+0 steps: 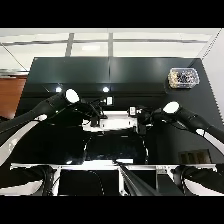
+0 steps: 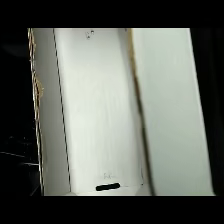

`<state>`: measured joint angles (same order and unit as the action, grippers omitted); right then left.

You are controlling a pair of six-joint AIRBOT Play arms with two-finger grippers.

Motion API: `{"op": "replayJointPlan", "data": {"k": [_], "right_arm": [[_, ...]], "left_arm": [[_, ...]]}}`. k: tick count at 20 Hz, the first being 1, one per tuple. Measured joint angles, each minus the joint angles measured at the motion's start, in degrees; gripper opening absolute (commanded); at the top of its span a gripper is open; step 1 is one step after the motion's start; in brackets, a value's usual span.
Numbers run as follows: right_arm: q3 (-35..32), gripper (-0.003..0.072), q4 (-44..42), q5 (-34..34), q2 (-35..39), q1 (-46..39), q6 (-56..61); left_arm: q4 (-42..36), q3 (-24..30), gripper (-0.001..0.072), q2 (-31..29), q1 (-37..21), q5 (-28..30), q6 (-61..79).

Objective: Fold the box and place the chain.

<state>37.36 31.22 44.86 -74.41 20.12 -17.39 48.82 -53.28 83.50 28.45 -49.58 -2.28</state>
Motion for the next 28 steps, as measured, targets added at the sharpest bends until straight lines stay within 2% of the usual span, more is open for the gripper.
{"op": "replayJointPlan", "data": {"k": [11, 17, 28], "right_arm": [[0.0, 0.0701, 2.0, -1.1, -0.5, 3.8, 6.4], [0.0, 0.0701, 5.1, -1.4, -0.6, 3.3, 7.0], [0.0, 0.0701, 5.5, -2.3, -1.5, 2.3, 8.3]], "left_arm": [[0.0, 0.0, 0.0024, 0.0, 0.0, -0.5, 1.0], [-0.1, 0.0, 0.0025, 0.0, 0.0, -0.3, 1.0], [-0.1, 0.0, 0.0024, 0.0, 0.0, -0.3, 1.0]]}}
